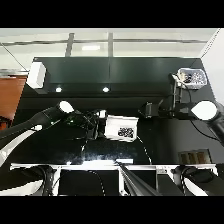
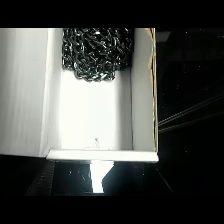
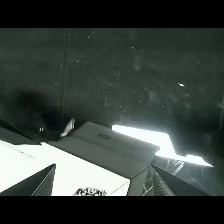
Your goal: Fold the box and place the chain.
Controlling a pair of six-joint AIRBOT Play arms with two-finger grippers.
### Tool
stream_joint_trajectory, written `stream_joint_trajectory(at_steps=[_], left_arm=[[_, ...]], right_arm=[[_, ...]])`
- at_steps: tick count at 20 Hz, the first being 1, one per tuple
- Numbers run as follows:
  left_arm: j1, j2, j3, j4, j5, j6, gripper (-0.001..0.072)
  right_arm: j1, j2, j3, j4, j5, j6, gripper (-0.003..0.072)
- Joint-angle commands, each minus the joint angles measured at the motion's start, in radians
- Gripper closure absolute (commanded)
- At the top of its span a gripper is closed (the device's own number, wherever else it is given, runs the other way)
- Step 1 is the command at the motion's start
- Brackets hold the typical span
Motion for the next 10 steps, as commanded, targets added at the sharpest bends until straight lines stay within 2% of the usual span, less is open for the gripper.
stream_joint_trajectory(at_steps=[1, 4, 7, 10], left_arm=[[-0.001, -0.001, 0.0, 0.003, 0.002, 0.0, 0.0319], [-0.001, -0.001, 0.0, 0.003, 0.002, 0.0, 0.0318], [-0.001, 0.0, 0.0, 0.003, 0.002, 0.0, 0.0318], [-0.001, 0.0, 0.0, 0.003, 0.002, 0.0, 0.0317]], right_arm=[[0.029, -0.083, 0.007, 0.084, -0.022, -0.311, 0.0006], [0.068, -0.082, 0.023, 0.077, 0.013, -0.643, 0.0006], [0.071, -0.077, 0.076, 0.075, 0.107, -0.825, 0.0006], [0.08, -0.078, 0.08, 0.056, 0.226, -0.967, 0.0006]])
